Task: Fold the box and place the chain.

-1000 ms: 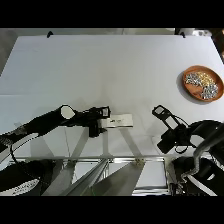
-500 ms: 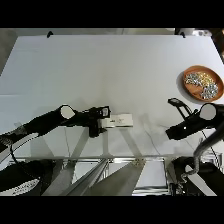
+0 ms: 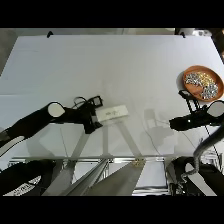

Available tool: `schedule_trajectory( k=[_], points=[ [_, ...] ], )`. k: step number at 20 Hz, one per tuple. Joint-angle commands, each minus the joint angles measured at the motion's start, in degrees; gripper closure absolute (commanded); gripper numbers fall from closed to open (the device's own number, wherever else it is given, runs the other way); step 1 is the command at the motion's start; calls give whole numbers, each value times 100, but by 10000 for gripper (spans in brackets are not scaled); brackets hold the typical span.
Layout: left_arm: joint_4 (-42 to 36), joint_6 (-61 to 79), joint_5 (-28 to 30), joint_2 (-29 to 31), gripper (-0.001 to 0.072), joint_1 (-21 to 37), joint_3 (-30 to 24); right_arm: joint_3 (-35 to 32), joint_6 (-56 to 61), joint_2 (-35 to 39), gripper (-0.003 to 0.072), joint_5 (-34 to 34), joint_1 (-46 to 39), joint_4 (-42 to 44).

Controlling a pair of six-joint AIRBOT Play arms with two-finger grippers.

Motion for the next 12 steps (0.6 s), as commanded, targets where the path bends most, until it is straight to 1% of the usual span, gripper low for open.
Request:
schedule_trajectory(
  k=[1, 3, 5, 6, 7, 9, 10, 11, 12],
  points=[
    [1856, -2516, 63, 953, 701, 1010, 7, 7, -13, -2, 665, -61, -28, 9],
    [3038, -3762, -114, 1403, 701, 1722, 7, 7, -13, -2, 665, -63, -28, 9],
    [4013, -4354, -446, 1639, 701, 2409, 7, 7, -13, -2, 665, -63, -28, 9],
    [4325, -4474, -616, 1648, 701, 2728, 7, 7, -13, -2, 665, -63, -28, 9],
    [4441, -4520, -800, 1604, 701, 3069, 7, 7, -13, -2, 665, -61, -28, 9],
    [4347, -4529, -1106, 1445, 691, 3670, 7, 7, -13, -2, 665, -61, -28, 9],
    [4247, -4527, -1261, 1353, 652, 3888, 7, 7, -13, -2, 665, -61, -28, 9],
    [4177, -4524, -1405, 1261, 475, 4054, 7, 7, -13, -2, 665, -61, -28, 9],
    [4179, -4524, -1513, 1196, 321, 4159, 7, 7, -13, -2, 665, -61, -28, 9]
  ],
)
